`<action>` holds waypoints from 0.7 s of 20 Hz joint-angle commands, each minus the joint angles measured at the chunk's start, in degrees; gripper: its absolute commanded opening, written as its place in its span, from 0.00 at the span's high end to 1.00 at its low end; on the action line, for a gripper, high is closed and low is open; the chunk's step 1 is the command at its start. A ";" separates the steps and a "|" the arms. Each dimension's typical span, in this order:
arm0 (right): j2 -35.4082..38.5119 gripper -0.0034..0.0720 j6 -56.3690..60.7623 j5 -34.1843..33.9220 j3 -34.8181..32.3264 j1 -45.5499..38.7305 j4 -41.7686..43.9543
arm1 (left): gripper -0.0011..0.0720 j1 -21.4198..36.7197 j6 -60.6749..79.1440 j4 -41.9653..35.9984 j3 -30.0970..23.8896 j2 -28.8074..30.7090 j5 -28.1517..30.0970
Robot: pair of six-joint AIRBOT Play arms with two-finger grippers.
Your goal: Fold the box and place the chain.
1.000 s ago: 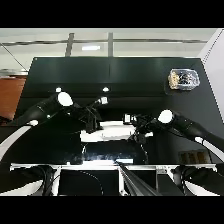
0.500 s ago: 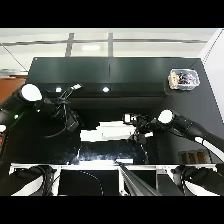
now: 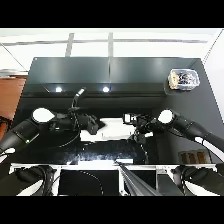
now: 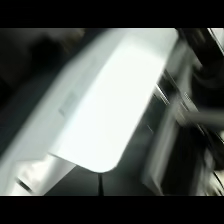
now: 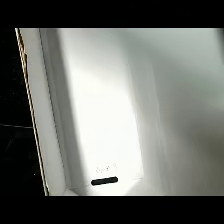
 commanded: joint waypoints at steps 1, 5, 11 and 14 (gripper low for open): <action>-0.04 0.33 0.00 0.00 -0.04 0.00 -0.02 | 0.95 -3.41 9.60 -4.09 -0.52 -1.05 22.71; -0.04 0.33 0.00 -0.02 -0.04 0.00 0.00 | 0.95 -3.45 12.70 0.31 0.94 -7.02 16.68; -0.04 0.33 0.02 0.00 -0.04 0.00 0.00 | 0.95 -4.98 12.92 2.89 1.36 -11.78 10.08; -0.04 0.33 0.02 0.00 -0.04 0.00 0.00 | 0.95 -5.90 13.07 3.08 1.38 -11.76 8.35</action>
